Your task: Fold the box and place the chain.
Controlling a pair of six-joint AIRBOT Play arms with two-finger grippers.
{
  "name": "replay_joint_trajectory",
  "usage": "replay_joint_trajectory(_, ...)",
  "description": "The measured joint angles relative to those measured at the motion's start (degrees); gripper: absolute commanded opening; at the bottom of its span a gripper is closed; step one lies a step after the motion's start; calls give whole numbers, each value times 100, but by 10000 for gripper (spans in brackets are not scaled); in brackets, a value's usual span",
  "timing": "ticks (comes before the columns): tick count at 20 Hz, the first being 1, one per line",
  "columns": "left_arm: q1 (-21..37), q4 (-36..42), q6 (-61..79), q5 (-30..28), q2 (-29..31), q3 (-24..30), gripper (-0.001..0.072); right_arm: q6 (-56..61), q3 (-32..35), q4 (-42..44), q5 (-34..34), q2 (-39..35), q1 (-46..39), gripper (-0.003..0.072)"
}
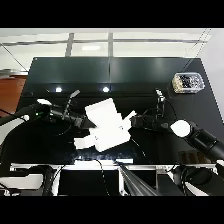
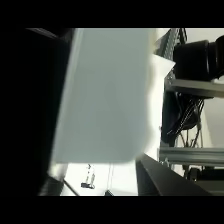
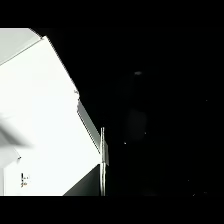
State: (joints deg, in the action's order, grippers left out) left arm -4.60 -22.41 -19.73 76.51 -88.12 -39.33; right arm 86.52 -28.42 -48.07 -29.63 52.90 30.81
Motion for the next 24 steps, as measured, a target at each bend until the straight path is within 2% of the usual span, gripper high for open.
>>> replay_joint_trajectory(5, -199, -358, 98, -28, 0, -297, 484, 0, 0, -13, -11, 0, 0, 23)
replay_joint_trajectory(6, -234, -439, 111, -39, 0, -339, 451, 0, 0, -15, -11, 0, 0, 23)
replay_joint_trajectory(7, -262, -492, 116, -44, 0, -367, 351, 0, 0, -15, -11, 0, 0, 23)
replay_joint_trajectory(11, -317, -656, 127, -42, 0, -426, 325, 0, 0, -17, -15, 0, 0, 23)
replay_joint_trajectory(12, -323, -680, 131, -42, 0, -431, 210, 0, 0, -20, -15, 0, 0, 23)
replay_joint_trajectory(13, -328, -697, 131, -44, 0, -435, 142, 0, 0, -20, -15, 0, 0, 23)
replay_joint_trajectory(17, -332, -828, 131, -39, 0, -442, 136, 0, 0, -24, -15, 0, 0, 23)
replay_joint_trajectory(18, -332, -883, 131, -35, 0, -442, 99, 0, 0, -26, -15, 0, 0, 23)
replay_joint_trajectory(19, -332, -922, 131, -28, 0, -442, 33, 0, 0, -33, -13, 0, 0, 23)
replay_joint_trajectory(22, -332, -977, 133, -13, 0, -444, 31, 0, 0, -39, -15, 0, 0, 35)
replay_joint_trajectory(23, -332, -992, 133, -20, 0, -446, 30, 0, 0, -44, -13, 0, 0, 249)
replay_joint_trajectory(24, -334, -1021, 133, -26, 0, -450, 29, 0, -2, -61, -11, 0, -11, 558)
